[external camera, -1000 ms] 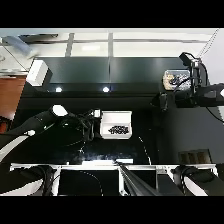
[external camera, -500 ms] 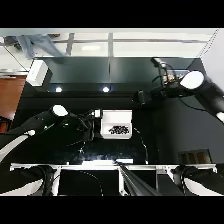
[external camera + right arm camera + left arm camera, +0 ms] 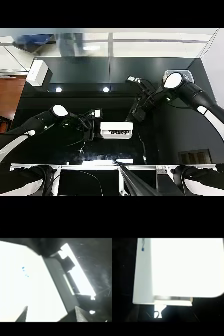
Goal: Fold the box and place the chain.
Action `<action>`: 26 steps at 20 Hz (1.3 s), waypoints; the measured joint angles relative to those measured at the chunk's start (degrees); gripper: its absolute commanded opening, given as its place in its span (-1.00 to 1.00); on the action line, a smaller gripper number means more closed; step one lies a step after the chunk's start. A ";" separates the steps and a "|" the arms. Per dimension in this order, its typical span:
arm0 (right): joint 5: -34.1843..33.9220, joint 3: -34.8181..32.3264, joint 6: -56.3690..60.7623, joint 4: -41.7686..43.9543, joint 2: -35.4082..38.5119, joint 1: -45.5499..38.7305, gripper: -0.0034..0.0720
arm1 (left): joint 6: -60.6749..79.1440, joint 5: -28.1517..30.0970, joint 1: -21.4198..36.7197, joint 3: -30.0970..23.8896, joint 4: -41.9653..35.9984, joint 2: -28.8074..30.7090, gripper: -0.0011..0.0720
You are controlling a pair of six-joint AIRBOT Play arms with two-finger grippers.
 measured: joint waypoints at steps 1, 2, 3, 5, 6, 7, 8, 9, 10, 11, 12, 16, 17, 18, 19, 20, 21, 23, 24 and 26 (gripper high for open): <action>0.39 0.02 -2.19 0.11 -0.11 0.48 1.00 | 0.00 0.00 0.00 0.00 0.00 0.00 -0.06; 0.74 0.17 -4.02 0.37 -0.11 0.87 1.00 | -0.02 0.00 0.00 0.00 0.00 0.00 -0.06; 0.81 0.44 -5.29 0.50 -0.04 1.11 1.00 | -0.02 0.02 0.00 0.00 0.00 0.00 -0.06; 0.87 0.83 -7.10 0.61 1.14 1.46 1.00 | -0.04 0.02 0.00 0.00 0.00 0.00 -0.06; 0.92 0.92 -7.56 0.59 1.97 1.64 1.00 | -0.04 0.02 0.00 0.00 0.00 0.00 -0.06; 0.98 0.98 -7.67 0.44 2.93 1.70 1.00 | -0.04 0.02 0.00 0.00 0.00 0.00 -0.06; 1.01 0.87 -7.65 0.24 3.74 1.75 1.00 | -0.04 0.02 0.00 0.00 0.00 0.00 -0.06; 1.09 0.44 -7.52 -0.61 4.37 1.84 1.00 | -0.04 0.02 0.00 0.00 0.00 0.00 -0.06; 1.09 -0.26 -7.48 -1.29 4.81 1.99 1.00 | -0.04 0.02 0.00 0.00 0.00 0.00 -0.06; 0.44 -1.22 -7.39 -1.75 5.18 2.16 1.00 | -0.04 0.02 0.00 0.00 0.00 0.00 -0.06; -0.57 -2.14 -7.52 -1.99 5.38 2.47 1.00 | -0.04 0.02 0.00 0.00 0.00 0.00 -0.06; -5.22 -4.44 -9.57 -2.69 5.86 4.22 1.00 | -0.04 0.02 0.00 0.00 -0.02 0.00 -0.06; -5.84 -4.68 -10.01 -2.82 5.88 4.70 1.00 | -0.04 0.02 0.00 0.00 0.00 0.00 -0.06; -6.21 -4.85 -10.23 -2.97 5.92 5.20 1.00 | -0.04 0.02 0.00 0.00 0.00 0.00 -0.06; -6.56 -4.96 -10.43 -3.19 5.92 5.73 1.00 | -0.04 0.02 0.00 0.00 -0.02 0.00 -0.06; -6.88 -5.07 -10.56 -3.39 5.97 6.40 1.00 | -0.04 0.00 0.00 0.00 0.00 0.00 -0.06; -7.32 -5.16 -10.64 -3.82 5.97 7.06 0.98 | -0.04 0.02 0.00 0.00 0.00 0.00 -0.06; -7.96 -5.20 -10.84 -4.48 5.97 8.26 0.24 | -0.04 0.02 0.00 0.00 -0.02 0.00 -0.06; -8.00 -5.25 -10.86 -4.68 5.97 8.81 0.24 | -0.04 0.00 0.00 0.00 0.00 0.00 -0.06; -8.48 -5.27 -10.97 -4.92 5.97 9.40 0.16 | -0.04 0.00 0.00 0.00 0.00 0.00 -0.06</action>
